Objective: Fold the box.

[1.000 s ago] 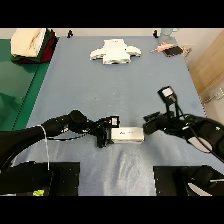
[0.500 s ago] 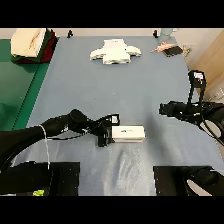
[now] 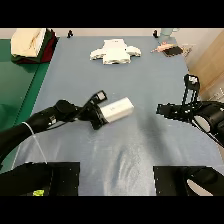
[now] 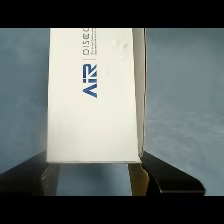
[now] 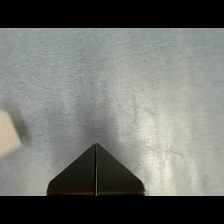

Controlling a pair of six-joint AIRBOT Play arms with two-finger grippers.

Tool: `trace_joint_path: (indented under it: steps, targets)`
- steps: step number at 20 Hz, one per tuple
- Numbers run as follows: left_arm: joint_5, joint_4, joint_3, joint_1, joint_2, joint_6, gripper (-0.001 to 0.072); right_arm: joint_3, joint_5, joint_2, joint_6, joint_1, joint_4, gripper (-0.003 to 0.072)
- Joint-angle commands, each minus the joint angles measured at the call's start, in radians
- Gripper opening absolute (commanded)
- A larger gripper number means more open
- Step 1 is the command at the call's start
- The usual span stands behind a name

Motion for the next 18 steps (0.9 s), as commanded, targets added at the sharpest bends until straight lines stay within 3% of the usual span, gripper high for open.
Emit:
trace_joint_path:
  steps: [1,4,6,9,13,18]
  targets:
    - [0.05,0.171,0.024,0.227,0.039,-0.267,0.0536,0.001,-0.02,-0.009,0.028,0.0,-0.026,0.0005]
    - [0.083,0.191,0.054,0.447,0.037,-0.294,0.0536,0.001,-0.024,-0.009,0.027,-0.001,-0.027,0.0005]
    - [0.143,0.191,0.056,0.558,0.037,-0.294,0.0535,0.001,-0.027,-0.013,0.027,0.0,-0.027,0.0005]
    - [0.143,0.19,0.055,0.678,0.035,-0.294,0.0536,0.001,-0.027,-0.013,0.027,0.0,-0.026,0.0005]
    - [0.127,0.191,0.055,0.761,-0.012,-0.301,0.0536,0.001,-0.027,-0.013,0.028,0.0,-0.024,0.0005]
    - [0.142,0.216,0.055,0.768,-0.061,-0.305,0.0535,0.001,-0.027,-0.013,0.027,0.0,-0.01,0.0005]
